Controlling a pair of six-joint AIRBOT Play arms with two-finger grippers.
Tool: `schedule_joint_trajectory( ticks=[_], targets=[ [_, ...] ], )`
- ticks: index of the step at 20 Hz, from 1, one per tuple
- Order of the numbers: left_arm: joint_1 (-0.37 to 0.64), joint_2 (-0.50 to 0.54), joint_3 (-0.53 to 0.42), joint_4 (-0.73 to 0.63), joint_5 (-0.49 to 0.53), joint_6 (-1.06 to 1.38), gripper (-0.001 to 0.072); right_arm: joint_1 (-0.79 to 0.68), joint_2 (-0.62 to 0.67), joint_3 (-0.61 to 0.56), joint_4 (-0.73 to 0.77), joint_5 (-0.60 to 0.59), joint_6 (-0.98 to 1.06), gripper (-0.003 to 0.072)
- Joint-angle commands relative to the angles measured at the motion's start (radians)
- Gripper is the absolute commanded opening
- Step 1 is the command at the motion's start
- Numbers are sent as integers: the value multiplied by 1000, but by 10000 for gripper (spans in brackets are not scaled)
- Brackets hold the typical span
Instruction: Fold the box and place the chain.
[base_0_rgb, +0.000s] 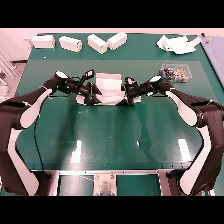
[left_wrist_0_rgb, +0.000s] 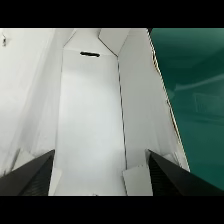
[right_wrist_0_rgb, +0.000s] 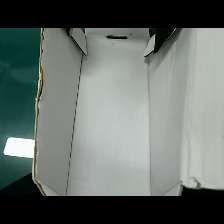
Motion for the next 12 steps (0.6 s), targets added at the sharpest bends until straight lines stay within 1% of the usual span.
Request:
schedule_joint_trajectory(
  ticks=[1, 2, 4, 7, 12],
  targets=[
    [0, -1, 0, 35, 21, 18, 604, 1, 0, 0, 1, 0, 0, 564],
    [0, -1, 1, 55, 21, 17, 468, 1, 0, 0, 1, 0, 0, 563],
    [6, -1, 1, 107, 16, 17, 466, 1, 0, 0, 1, 0, 0, 563],
    [39, 2, 1, 109, 1, 17, 466, 1, 0, 0, 1, 0, 0, 563],
    [105, 13, 14, 104, -54, 18, 465, 1, 0, 0, 1, 0, 0, 563]
  ],
)
